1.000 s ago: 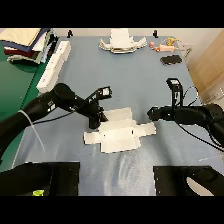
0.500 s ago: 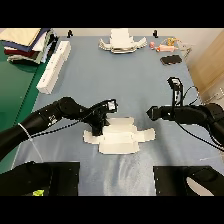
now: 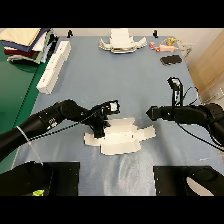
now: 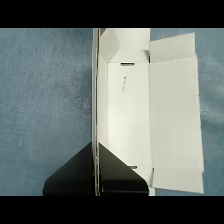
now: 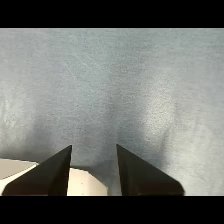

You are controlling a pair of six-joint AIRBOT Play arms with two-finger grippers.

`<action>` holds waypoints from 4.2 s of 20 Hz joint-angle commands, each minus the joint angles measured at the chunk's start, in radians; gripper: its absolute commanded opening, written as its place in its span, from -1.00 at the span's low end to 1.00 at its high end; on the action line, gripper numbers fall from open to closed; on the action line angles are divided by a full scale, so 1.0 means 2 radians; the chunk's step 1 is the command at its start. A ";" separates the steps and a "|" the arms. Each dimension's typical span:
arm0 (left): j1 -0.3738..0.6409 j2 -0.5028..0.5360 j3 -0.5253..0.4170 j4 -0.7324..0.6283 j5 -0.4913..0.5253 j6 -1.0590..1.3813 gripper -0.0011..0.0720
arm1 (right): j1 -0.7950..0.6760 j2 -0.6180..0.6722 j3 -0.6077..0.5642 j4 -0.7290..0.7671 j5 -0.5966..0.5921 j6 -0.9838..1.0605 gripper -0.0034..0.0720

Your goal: Fold the box.

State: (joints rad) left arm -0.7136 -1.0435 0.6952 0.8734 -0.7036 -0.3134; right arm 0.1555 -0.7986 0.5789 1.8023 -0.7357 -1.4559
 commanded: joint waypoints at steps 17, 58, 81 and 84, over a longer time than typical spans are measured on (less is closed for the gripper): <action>-0.105 0.021 -0.040 0.084 0.130 -0.039 -0.95 | 0.000 0.000 -0.010 0.003 -0.008 0.000 0.28; -0.104 0.021 -0.049 0.057 0.060 -0.102 -0.93 | 0.081 0.090 -0.009 0.036 -0.221 -0.044 -0.91; -0.104 0.021 -0.030 0.059 0.060 -0.065 -0.93 | 0.231 0.131 -0.041 -0.065 -0.199 -0.079 -0.91; -0.104 0.021 -0.030 0.059 0.060 -0.061 -0.93 | 0.234 0.132 -0.045 -0.055 -0.197 -0.096 -0.91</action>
State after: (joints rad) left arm -0.9218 -1.0035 0.6346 0.9936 -0.5835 -0.4522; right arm 0.6174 -0.5362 0.4973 1.6768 -1.1385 -1.6169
